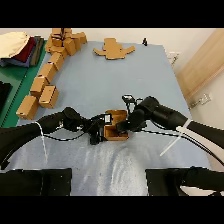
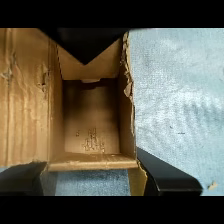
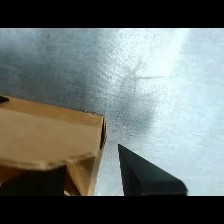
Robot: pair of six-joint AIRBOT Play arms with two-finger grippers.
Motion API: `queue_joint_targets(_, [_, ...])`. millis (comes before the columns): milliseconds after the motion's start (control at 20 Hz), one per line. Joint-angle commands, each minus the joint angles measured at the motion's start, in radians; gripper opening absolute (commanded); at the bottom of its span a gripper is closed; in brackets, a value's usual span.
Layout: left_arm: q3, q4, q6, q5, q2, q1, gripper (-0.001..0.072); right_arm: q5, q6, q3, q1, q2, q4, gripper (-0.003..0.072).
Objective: Fold the box.
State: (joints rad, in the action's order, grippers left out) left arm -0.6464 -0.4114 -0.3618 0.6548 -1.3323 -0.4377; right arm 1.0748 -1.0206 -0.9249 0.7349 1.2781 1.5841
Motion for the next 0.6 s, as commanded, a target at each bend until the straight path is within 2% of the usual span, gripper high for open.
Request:
queue_joint_targets(0, [0.0,0.0,0.0,0.0,0.0,0.001,0.0352,0.051,0.163,-0.052,0.06,0.056,-0.078,0.0493])
queue_joint_targets(50, [0.0,0.0,0.0,0.0,0.0,0.001,0.0352,0.052,0.182,-0.053,0.068,0.068,-0.078,0.0493])
queue_joint_targets(100, [0.0,0.0,0.0,0.0,0.0,0.001,0.0352,0.053,0.194,-0.053,0.071,0.079,-0.078,0.0447])
queue_joint_targets(200, [0.0,0.0,0.0,0.0,0.0,0.001,0.0352,0.061,0.218,-0.053,0.071,0.098,-0.078,0.0307])
queue_joint_targets(350, [0.0,0.0,0.0,0.0,0.0,0.001,0.0352,0.061,0.219,-0.052,0.071,0.104,-0.079,0.0003])
queue_joint_targets(500, [0.0,0.0,0.0,0.0,0.0,0.001,0.0352,0.06,0.217,-0.053,0.071,0.104,-0.077,0.0004])
queue_joint_targets(550, [0.0,0.0,0.0,0.0,0.0,0.001,0.0352,0.061,0.216,-0.053,0.071,0.102,-0.064,0.0138])
